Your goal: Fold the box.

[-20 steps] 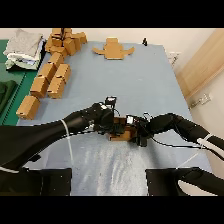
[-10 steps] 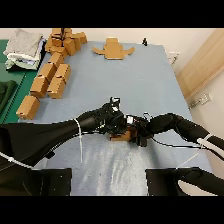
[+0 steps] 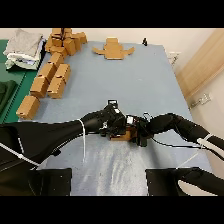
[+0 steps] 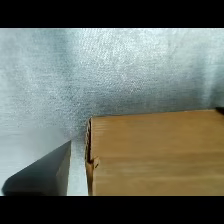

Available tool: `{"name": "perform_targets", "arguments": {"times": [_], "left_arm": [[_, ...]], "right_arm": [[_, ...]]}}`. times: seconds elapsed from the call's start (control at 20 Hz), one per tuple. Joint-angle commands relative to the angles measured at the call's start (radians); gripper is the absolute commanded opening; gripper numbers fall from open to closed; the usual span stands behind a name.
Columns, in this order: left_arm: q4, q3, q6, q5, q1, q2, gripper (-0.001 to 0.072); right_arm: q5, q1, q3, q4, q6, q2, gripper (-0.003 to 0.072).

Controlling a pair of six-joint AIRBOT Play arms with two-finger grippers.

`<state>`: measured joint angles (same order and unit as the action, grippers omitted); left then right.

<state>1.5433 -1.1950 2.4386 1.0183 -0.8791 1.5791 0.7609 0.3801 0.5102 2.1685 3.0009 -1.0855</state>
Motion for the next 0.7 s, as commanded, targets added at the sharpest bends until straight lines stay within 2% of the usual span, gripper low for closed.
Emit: {"name": "perform_targets", "arguments": {"times": [0.0,0.05,0.35,0.55,0.6,0.65], "left_arm": [[0.006,0.000,0.048,0.007,0.000,0.008,0.0160],[0.006,0.000,0.048,0.005,0.000,0.008,0.0012],[0.002,-0.001,0.041,0.010,0.000,0.007,0.0012],[0.002,-0.002,0.034,0.059,0.000,0.002,0.0015],[0.002,-0.005,0.034,0.066,0.001,0.002,0.0093],[0.002,-0.008,0.034,0.065,0.001,0.002,0.0365]], "right_arm": [[0.000,0.000,0.000,0.000,0.000,0.000,0.0600],[0.000,0.000,0.000,0.000,0.000,0.000,0.0599],[0.000,0.000,0.000,0.000,0.000,0.000,0.0600],[0.000,0.000,0.000,0.000,0.000,0.000,0.0600],[0.000,0.000,0.000,0.000,0.000,0.000,0.0600],[0.000,0.000,0.000,0.000,0.000,0.000,0.0600]]}}
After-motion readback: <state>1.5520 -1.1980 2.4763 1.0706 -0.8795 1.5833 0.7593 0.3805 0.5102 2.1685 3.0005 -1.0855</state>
